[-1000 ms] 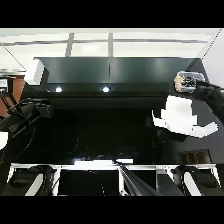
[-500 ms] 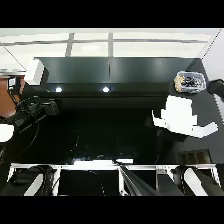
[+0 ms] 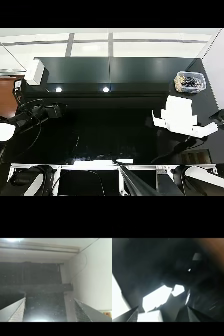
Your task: Fold the box and place the chain.
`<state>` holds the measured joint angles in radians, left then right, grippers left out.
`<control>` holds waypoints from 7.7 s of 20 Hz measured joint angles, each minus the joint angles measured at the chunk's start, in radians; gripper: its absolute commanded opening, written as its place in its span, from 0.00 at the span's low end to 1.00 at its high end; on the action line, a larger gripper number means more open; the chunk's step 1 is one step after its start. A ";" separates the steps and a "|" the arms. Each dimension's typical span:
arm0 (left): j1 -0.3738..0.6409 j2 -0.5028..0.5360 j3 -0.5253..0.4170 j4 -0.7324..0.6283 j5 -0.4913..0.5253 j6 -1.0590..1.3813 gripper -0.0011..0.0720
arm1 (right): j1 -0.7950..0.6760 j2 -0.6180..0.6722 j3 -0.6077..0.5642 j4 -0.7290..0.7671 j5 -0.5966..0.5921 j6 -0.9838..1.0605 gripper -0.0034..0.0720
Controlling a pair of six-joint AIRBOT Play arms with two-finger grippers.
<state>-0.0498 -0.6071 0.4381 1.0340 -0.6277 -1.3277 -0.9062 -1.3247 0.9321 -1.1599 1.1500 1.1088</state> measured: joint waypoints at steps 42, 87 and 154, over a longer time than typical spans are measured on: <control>-0.187 -0.698 0.306 -0.456 -0.376 0.335 0.97 | 0.917 0.349 -0.555 0.842 -0.311 -0.417 0.07; -0.307 -1.012 0.659 -0.414 -0.727 0.863 0.05 | 0.885 0.351 -0.331 0.473 -0.125 -0.409 0.97; -0.480 -0.948 0.543 -0.207 -0.271 1.270 0.05 | 1.267 0.224 -0.352 0.539 -0.447 -1.188 0.97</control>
<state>-0.5301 -1.5551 0.9810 0.8272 -0.8989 -0.0578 0.3611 -1.1007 0.5804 -0.6212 0.7029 -0.0795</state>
